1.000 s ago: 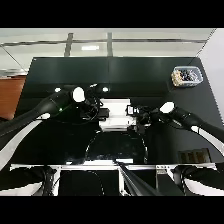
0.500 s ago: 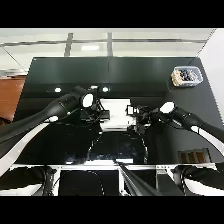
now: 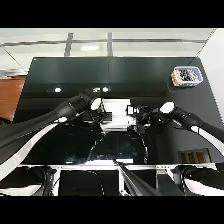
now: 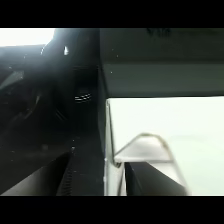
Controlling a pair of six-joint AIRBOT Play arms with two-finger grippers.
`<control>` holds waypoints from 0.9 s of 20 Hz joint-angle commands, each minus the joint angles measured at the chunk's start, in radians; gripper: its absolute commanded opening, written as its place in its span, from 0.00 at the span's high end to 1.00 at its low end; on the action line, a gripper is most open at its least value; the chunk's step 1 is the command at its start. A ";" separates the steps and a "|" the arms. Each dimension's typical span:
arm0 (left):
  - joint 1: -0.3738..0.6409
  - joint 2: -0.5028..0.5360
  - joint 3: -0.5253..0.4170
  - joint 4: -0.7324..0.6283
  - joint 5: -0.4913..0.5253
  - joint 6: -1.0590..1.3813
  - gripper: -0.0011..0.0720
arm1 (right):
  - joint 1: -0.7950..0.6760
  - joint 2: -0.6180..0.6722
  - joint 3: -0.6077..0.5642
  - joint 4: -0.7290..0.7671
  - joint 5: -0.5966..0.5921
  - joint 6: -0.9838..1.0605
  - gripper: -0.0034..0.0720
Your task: Fold the box and place the chain.
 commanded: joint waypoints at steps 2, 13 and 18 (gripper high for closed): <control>-0.005 -0.010 0.002 -0.036 0.026 -0.011 0.69 | 0.001 0.000 0.001 0.000 0.000 0.000 0.73; -0.003 -0.010 0.031 -0.024 0.030 -0.012 0.38 | 0.001 0.000 0.001 0.000 0.000 0.000 0.73; 0.004 -0.013 0.035 -0.014 0.024 -0.016 0.95 | 0.001 0.000 0.001 0.000 0.000 0.000 0.73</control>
